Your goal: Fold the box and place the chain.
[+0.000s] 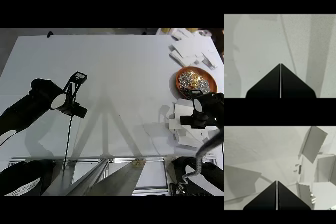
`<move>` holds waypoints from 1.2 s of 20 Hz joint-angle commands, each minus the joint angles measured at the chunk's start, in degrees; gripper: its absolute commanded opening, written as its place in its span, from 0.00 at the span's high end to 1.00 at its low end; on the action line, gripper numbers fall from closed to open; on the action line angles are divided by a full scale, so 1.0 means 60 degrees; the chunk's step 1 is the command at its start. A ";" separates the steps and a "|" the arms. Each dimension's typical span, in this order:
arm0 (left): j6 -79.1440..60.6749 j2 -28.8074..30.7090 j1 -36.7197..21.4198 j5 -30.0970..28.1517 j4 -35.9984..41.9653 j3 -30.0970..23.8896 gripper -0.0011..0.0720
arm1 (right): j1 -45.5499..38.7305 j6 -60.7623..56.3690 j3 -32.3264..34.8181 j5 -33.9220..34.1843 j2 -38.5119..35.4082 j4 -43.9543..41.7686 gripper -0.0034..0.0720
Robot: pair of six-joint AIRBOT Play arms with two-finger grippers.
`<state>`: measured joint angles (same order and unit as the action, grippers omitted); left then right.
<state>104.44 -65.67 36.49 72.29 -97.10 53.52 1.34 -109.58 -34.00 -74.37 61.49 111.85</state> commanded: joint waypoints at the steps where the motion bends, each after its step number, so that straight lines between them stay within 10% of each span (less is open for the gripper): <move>1: 0.0000 0.0007 -0.0007 -0.0004 0.0000 -0.0004 0.97 | -0.0007 -0.0004 -0.0004 -0.0004 0.0007 0.0000 0.94; 12: 0.0000 0.0007 -0.0007 -0.0004 0.0000 -0.0004 0.97 | -0.0007 -0.0007 -0.0004 0.0066 0.0007 -0.0044 0.94; 18: 0.0000 0.0007 -0.0007 -0.0004 -0.0004 -0.0004 0.97 | -0.0007 0.0091 -0.0029 0.2328 0.0004 -0.0025 0.94; 24: 0.0000 0.0007 -0.0007 -0.0004 -0.0004 -0.0004 0.97 | -0.0991 0.2215 -0.1818 0.0652 -0.0022 0.0033 0.94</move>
<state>104.44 -65.67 36.49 72.27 -97.10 53.52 -1.15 -101.49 -40.16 -66.81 61.41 111.87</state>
